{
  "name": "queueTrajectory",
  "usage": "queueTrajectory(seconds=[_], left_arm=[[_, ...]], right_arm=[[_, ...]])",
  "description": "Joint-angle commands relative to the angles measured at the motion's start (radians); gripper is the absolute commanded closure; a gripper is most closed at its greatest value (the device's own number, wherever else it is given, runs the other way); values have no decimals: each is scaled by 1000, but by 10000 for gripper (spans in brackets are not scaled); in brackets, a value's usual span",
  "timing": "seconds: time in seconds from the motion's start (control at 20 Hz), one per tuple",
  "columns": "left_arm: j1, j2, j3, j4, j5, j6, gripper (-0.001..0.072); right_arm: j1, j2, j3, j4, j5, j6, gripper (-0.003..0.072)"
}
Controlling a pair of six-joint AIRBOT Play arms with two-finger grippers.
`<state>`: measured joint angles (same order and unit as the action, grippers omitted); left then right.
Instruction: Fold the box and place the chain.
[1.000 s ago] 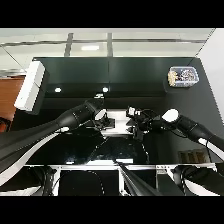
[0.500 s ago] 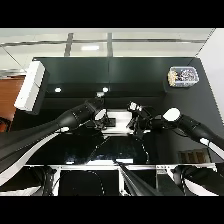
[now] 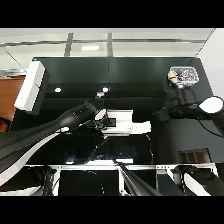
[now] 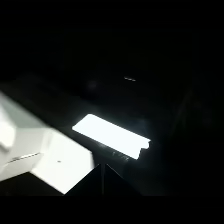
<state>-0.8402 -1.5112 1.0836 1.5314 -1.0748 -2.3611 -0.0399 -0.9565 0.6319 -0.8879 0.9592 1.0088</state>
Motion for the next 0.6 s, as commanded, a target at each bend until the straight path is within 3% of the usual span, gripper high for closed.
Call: queueTrajectory(seconds=[0.0, 0.2, 0.45, 0.55], left_arm=[[0, 0, 1, 1, 0, 0, 679], [0, 0, 1, -17, -8, 0, 679], [0, 0, 1, -22, -2, 0, 678], [0, 0, 1, -23, -3, 0, 678]], right_arm=[[-182, 1, -91, -27, -12, 252, 671], [-115, -110, -143, 112, 118, 130, 671], [58, -275, -142, 359, 108, -29, 671], [125, -289, -142, 367, 71, -42, 669]])
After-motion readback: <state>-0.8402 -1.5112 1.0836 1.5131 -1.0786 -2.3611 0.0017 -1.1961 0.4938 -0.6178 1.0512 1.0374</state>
